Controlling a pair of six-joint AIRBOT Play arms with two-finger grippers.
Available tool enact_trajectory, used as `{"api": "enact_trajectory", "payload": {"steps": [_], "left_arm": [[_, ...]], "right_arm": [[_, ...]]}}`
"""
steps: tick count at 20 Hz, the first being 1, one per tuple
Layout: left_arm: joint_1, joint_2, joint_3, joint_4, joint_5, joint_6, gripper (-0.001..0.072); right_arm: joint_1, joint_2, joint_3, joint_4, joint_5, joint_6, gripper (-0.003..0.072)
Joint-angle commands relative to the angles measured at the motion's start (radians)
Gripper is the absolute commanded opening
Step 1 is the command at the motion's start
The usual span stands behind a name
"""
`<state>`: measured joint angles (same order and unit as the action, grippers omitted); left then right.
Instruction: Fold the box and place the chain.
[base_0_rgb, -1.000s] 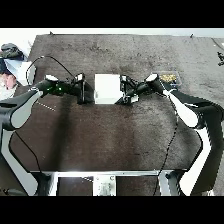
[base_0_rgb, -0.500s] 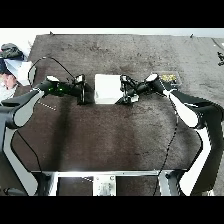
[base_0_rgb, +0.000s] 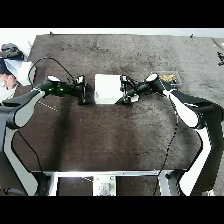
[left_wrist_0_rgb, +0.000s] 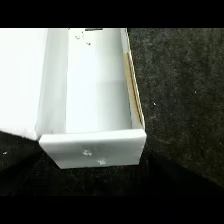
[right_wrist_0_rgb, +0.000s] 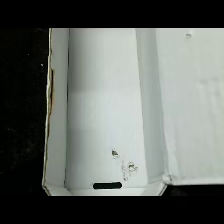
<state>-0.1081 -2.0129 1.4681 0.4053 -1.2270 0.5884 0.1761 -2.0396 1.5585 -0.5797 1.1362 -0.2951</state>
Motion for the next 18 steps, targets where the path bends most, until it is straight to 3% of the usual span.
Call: {"api": "enact_trajectory", "payload": {"steps": [1,11,18], "left_arm": [[-0.019,-0.001,0.001,-0.011,0.023,0.024,0.0720],[-0.049,-0.036,0.001,-0.019,0.102,0.005,0.0711],[-0.053,-0.036,0.003,-0.049,0.084,0.004,0.0711]], "right_arm": [[0.001,0.000,0.000,0.000,0.001,0.001,0.0444],[0.001,0.000,0.000,0.000,0.000,0.001,0.0444],[0.001,0.000,0.000,0.000,0.001,0.001,0.0444]]}}
